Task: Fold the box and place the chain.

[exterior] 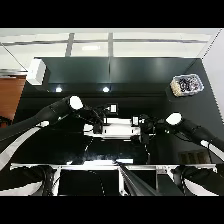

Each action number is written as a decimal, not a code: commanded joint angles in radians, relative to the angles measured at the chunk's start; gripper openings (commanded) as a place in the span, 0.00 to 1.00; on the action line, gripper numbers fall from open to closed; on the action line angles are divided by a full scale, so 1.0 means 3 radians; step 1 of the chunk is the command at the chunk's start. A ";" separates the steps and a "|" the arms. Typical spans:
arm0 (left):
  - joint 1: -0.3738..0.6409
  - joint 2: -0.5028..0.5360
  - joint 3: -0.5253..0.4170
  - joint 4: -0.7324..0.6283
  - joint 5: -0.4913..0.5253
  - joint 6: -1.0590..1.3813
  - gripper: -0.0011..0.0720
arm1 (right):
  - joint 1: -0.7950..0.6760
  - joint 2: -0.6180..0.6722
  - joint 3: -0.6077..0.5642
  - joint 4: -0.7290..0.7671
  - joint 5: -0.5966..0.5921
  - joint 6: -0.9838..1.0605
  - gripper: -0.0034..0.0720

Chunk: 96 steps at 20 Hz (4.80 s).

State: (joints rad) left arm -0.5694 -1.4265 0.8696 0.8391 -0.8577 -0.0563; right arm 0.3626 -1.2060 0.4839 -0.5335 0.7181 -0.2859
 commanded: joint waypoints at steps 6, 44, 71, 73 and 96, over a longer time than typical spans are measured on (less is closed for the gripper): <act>0.0055 0.0608 0.0004 0.0713 -0.0309 -0.0774 0.66 | 0.0003 -0.0001 0.0003 0.0003 -0.0001 0.0004 0.35; -0.0033 -0.0031 -0.0069 0.0003 0.0388 -0.2200 0.05 | 0.0003 -0.0001 0.0003 0.0004 -0.0003 0.0004 0.35; 0.0282 0.1052 -0.0894 0.0268 0.0350 -0.0120 0.98 | 0.0003 -0.0001 0.0003 0.0004 -0.0003 0.0004 0.35; 0.0273 0.0867 -0.0807 0.0053 0.0225 0.0039 0.98 | 0.0003 -0.0001 0.0003 0.0004 -0.0003 0.0004 0.35; 0.0022 0.0535 -0.0790 -0.1006 0.0464 0.0080 0.39 | 0.0003 -0.0001 0.0003 0.0004 -0.0003 0.0004 0.35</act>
State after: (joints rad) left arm -0.5598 -1.2495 0.6327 0.6014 -0.7136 -0.0334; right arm 0.3622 -1.2060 0.4847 -0.5331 0.7170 -0.2840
